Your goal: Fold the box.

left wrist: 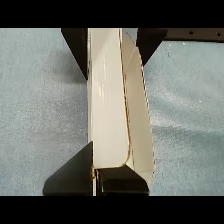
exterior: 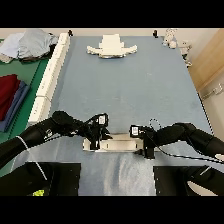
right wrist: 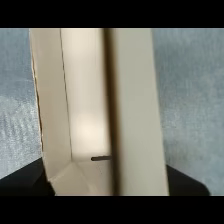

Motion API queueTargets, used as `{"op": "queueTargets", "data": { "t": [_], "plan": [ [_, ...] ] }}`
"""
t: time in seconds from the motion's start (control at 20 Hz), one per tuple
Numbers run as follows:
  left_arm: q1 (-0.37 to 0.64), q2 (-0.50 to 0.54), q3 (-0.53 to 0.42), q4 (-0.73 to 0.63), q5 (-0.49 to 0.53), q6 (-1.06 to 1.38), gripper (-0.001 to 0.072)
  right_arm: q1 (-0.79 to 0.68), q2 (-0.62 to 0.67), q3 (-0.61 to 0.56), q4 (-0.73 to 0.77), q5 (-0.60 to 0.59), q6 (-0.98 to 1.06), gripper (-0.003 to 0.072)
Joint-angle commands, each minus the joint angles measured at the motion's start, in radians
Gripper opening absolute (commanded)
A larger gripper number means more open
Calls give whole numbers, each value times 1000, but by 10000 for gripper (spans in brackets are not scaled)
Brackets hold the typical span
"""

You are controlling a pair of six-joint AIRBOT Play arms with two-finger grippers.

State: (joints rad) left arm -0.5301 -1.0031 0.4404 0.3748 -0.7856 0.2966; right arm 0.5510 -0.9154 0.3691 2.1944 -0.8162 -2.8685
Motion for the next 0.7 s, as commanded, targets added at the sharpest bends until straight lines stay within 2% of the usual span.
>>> {"op": "queueTargets", "data": {
  "t": [0.0,0.05,0.65],
  "plan": [
    [0,0,0,0,0,1,15,2,-2,-1,-19,5,26,535],
    [0,0,0,0,0,1,15,2,-2,-1,-18,5,26,506],
    [0,0,0,0,0,1,15,2,-2,0,-18,4,26,508]
  ]
}}
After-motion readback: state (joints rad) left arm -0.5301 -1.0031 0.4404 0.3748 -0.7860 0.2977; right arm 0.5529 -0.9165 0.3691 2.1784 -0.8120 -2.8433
